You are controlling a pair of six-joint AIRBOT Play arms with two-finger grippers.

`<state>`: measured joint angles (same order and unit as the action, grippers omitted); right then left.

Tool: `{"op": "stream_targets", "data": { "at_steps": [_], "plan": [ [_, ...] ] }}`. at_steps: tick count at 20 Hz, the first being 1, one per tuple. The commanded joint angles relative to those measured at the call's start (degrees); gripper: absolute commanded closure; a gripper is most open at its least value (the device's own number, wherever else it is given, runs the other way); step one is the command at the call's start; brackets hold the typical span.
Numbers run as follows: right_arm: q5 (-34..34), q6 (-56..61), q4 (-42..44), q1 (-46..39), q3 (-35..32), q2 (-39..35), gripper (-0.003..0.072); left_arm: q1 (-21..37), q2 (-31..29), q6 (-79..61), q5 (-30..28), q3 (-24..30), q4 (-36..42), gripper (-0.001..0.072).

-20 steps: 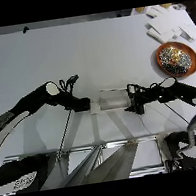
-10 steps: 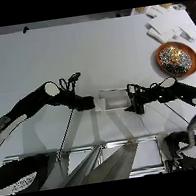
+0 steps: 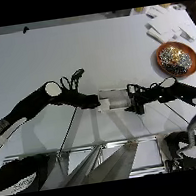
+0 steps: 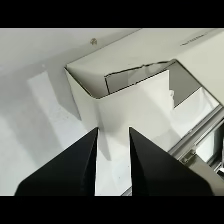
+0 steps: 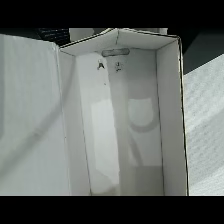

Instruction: Fold the box and place the chain.

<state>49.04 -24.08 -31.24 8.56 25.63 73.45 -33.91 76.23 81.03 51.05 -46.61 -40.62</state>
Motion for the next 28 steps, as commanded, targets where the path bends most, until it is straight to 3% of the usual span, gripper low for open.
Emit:
{"op": "stream_targets", "data": {
  "at_steps": [1,6,12,21,28],
  "plan": [
    [0.0,0.0,0.0,0.0,0.0,0.0,0.0431,-0.9,0.0,0.1,-0.6,-0.1,0.3,0.048],
    [0.0,0.0,0.0,0.0,0.0,0.0,0.0431,-3.7,0.0,3.6,-5.5,-0.2,-1.4,0.043],
    [0.0,0.0,0.0,0.0,0.0,0.0,0.0431,-6.6,0.2,15.8,-6.4,-3.7,-14.9,0.043],
    [0.0,0.0,0.0,0.0,0.0,0.0,0.0431,-12.3,4.6,26.1,-2.7,-8.8,-24.5,0.0431],
    [0.0,0.0,0.0,0.0,0.0,0.0,0.0431,-13.7,9.6,34.4,7.0,-16.5,-31.6,0.0432]
  ]
}}
